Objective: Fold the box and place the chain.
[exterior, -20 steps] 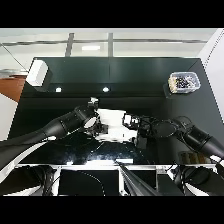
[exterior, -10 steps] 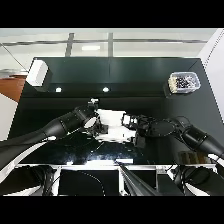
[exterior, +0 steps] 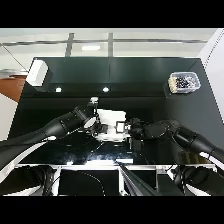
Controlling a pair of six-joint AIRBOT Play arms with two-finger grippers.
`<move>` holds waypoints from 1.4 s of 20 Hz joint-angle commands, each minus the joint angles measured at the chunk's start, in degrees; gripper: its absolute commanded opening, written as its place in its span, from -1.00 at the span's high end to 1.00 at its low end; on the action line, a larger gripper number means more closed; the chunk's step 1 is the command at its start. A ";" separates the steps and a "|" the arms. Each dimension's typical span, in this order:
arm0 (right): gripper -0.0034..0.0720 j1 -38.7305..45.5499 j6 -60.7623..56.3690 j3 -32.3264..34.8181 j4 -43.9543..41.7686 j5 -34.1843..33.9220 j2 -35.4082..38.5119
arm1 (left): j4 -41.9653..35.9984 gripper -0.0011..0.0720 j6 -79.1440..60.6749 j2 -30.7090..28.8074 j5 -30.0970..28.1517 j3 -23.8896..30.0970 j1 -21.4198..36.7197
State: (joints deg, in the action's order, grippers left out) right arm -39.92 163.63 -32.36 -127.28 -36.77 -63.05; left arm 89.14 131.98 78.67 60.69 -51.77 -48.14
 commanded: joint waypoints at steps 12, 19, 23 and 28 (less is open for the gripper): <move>0.32 -1.75 -1.97 0.00 -0.68 1.86 -0.57 | -1.14 0.90 0.04 0.00 -0.44 0.00 -0.04; 0.57 -1.73 -3.39 0.00 -1.66 3.56 -1.16 | -1.16 0.90 0.04 0.00 -0.44 0.00 -0.04; 0.31 -1.73 -3.58 0.00 -1.60 3.54 -1.14 | -1.14 0.90 0.04 0.00 -0.48 0.00 -0.02; 0.74 -1.57 -3.61 0.00 -1.53 3.65 -1.14 | -1.14 0.90 0.04 0.00 -0.48 0.00 -0.04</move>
